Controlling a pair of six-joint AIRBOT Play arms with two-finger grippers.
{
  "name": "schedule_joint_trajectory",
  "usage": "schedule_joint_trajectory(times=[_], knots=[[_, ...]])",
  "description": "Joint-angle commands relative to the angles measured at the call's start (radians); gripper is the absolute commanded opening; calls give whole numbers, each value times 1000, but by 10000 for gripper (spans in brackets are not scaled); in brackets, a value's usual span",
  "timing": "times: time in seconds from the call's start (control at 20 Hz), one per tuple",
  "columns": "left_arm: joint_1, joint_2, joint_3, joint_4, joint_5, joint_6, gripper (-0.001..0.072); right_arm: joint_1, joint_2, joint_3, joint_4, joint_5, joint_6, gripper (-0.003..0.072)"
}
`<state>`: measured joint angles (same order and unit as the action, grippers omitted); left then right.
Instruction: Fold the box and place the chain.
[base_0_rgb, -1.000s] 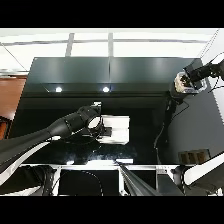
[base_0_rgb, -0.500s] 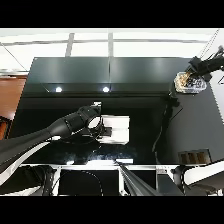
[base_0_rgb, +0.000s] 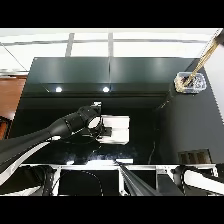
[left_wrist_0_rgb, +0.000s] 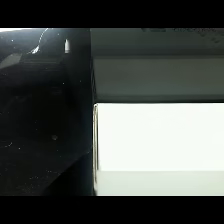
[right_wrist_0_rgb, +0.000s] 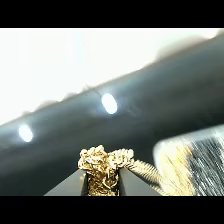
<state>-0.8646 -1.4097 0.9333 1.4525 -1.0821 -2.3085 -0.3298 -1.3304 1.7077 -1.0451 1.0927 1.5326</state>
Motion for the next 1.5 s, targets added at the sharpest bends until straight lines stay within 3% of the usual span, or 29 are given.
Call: schedule_joint_trajectory(times=[0.0,0.2,0.5,0.75,0.95,1.15,1.45], knots=[[0,0,1,1,0,0,29,0,128,27,108,2,-74,3],[0,0,1,1,0,0,29,0,206,124,171,11,-90,3],[0,0,1,1,0,0,29,1,222,293,346,84,-103,3],[0,0,1,1,0,0,29,69,270,289,352,249,-116,3],[0,0,1,1,0,0,29,227,327,196,325,386,-153,3],[0,0,1,1,0,0,29,359,344,131,319,446,-190,4],[0,0,1,1,0,0,29,494,344,129,307,505,-175,3]])
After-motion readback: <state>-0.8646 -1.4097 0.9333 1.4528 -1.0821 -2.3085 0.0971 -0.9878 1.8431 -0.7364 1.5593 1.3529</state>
